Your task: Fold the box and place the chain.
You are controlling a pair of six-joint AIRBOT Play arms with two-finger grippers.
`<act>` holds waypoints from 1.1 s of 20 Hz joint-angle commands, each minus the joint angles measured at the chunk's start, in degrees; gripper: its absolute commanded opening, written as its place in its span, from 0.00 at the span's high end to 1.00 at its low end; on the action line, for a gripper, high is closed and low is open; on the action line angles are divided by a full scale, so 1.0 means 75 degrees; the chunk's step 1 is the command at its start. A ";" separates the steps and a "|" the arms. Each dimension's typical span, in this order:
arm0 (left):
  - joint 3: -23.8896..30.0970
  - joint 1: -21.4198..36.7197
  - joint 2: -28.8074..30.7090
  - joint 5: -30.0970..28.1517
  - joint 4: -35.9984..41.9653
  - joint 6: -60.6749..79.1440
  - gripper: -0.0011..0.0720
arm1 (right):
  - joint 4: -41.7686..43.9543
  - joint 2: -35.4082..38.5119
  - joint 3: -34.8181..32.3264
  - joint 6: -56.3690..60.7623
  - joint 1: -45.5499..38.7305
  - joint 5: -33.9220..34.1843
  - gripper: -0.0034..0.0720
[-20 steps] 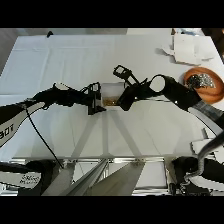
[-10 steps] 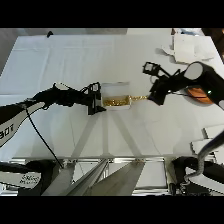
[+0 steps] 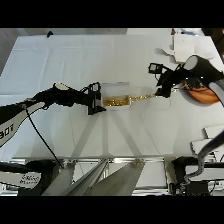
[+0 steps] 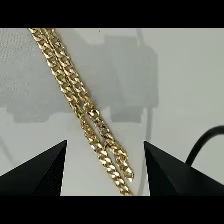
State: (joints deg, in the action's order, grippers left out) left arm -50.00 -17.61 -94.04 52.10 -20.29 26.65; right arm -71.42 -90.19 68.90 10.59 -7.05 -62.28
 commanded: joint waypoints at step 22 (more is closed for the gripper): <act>-0.0003 0.0000 0.0003 0.0000 0.0000 0.0003 0.77 | -0.0796 -0.0714 -0.0213 0.0670 0.0781 0.0699 0.94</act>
State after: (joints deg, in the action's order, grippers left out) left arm -49.98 -17.61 -94.04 52.10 -20.29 26.65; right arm -76.16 -95.74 67.59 12.29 -1.39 -56.84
